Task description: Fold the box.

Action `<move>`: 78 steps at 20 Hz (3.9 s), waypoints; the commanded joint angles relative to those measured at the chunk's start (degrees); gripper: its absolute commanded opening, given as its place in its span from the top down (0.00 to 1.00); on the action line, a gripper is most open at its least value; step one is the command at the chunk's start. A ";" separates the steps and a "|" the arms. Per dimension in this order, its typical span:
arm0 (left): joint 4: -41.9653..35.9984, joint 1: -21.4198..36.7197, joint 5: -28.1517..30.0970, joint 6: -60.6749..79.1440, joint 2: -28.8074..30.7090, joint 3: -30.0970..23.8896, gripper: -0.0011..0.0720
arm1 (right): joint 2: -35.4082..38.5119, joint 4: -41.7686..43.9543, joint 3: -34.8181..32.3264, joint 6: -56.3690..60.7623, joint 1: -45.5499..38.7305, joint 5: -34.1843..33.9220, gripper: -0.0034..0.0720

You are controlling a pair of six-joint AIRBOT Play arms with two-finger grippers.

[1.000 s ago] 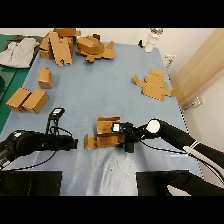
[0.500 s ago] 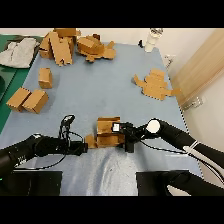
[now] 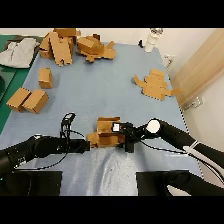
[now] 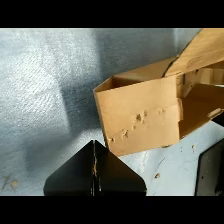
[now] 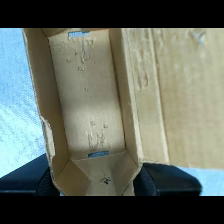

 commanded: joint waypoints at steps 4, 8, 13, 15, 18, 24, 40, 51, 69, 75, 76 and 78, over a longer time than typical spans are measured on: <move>-1.90 0.00 3.02 0.07 0.90 0.11 0.97 | -0.02 0.00 0.04 0.00 0.04 0.00 0.18; -1.88 0.04 3.17 0.15 0.92 0.48 0.97 | -0.02 0.00 0.04 0.00 0.07 0.02 0.18; -3.48 0.04 3.21 -0.04 1.05 1.33 0.75 | -0.02 0.00 0.04 0.00 0.07 0.02 0.18; -3.56 0.07 3.13 -0.07 1.86 1.73 0.69 | -0.02 0.00 0.04 0.00 0.07 0.02 0.18; -3.85 0.87 1.92 -0.31 2.91 1.73 0.69 | -0.02 0.00 0.04 0.02 0.07 0.04 0.18; -3.87 5.22 -1.88 -0.26 5.11 1.73 0.69 | -0.02 0.00 0.04 0.00 0.07 0.04 0.18; 2.86 16.46 -10.47 -9.42 4.52 1.05 0.90 | -0.02 0.00 0.04 0.00 0.07 0.02 0.18; 0.11 16.00 -10.78 -10.93 0.35 0.22 0.90 | -0.02 0.02 0.04 0.00 0.07 0.02 0.18; -18.29 10.64 -5.16 2.21 -1.42 0.28 0.90 | -0.02 0.02 0.04 0.00 0.07 0.00 0.18; -21.38 10.64 -5.35 4.09 -0.92 0.31 0.90 | -0.04 0.00 0.04 0.00 0.07 0.02 0.18; -21.73 10.67 -5.27 4.13 -0.44 0.35 0.90 | -0.04 0.00 0.04 0.00 0.07 0.02 0.18; -21.81 10.67 -5.27 4.55 1.14 0.90 0.90 | -0.04 0.00 0.04 0.00 0.07 0.02 0.18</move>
